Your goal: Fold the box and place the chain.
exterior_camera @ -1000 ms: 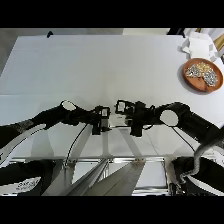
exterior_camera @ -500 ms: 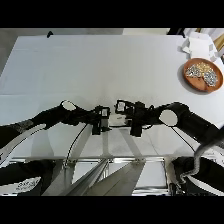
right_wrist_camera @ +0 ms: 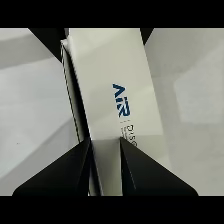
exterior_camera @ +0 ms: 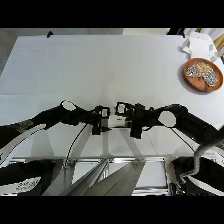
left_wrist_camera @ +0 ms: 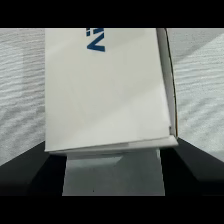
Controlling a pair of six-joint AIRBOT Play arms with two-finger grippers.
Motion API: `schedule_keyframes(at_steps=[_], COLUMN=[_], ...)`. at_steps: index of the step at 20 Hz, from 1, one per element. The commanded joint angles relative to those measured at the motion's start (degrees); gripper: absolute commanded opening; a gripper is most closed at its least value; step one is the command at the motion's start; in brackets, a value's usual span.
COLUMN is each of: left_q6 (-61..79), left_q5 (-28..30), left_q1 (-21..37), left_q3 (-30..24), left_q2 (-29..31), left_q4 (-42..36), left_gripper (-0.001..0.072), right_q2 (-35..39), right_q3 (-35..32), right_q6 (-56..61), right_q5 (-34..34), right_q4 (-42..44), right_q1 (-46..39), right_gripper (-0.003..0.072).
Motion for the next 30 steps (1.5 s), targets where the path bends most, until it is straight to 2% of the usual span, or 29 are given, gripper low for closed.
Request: schedule_keyframes(at_steps=[1,3,7,11,14,16,18,20,24,30], left_q6=[-0.07,-0.07,-0.07,-0.07,-0.07,-0.07,-0.07,-0.07,-0.07,-0.07], left_q5=[-0.02,-0.02,-0.02,-0.04,-0.02,-0.02,-0.02,-0.02,-0.02,-0.02], left_q1=[-0.02,-0.02,-0.02,-0.02,-0.02,-0.02,-0.02,-0.02,-0.02,-0.02], left_q3=[-0.02,0.0,0.0,0.0,0.0,0.0,0.0,0.0,0.0,-0.02], left_q2=[0.04,0.04,0.04,0.04,0.04,0.04,0.04,0.04,0.04,0.04], left_q4=[-0.04,-0.07,-0.07,-0.07,-0.07,-0.04,-0.07,-0.07,-0.07,-0.07], left_gripper=[0.0251,0.0251,0.0251,0.0251,0.0251,0.0251,0.0251,0.0251,0.0251,0.0251], right_q2=[0.07,0.37,2.73,5.86,6.54,6.54,6.51,6.12,4.42,3.61], right_q3=[-0.33,-0.33,-0.33,-0.33,-0.35,-0.39,-0.42,-0.42,-0.42,-0.42], right_q6=[-0.07,-0.07,-0.04,-0.04,-0.9,-3.58,-4.55,-4.55,-4.55,-4.55], right_q5=[-1.36,-1.46,-3.98,-4.24,-3.32,-2.45,-2.64,-2.25,-0.42,-4.31], right_q4=[0.42,0.39,0.42,1.14,8.72,10.34,9.2,6.43,1.29,-0.57], right_q1=[0.59,0.57,0.57,0.57,-0.42,-0.74,-0.72,-0.74,-0.72,-0.72], right_gripper=[0.0211,0.0292,0.0341,0.0341,0.0341,0.0337,0.033,0.0291,0.0293,0.0288])
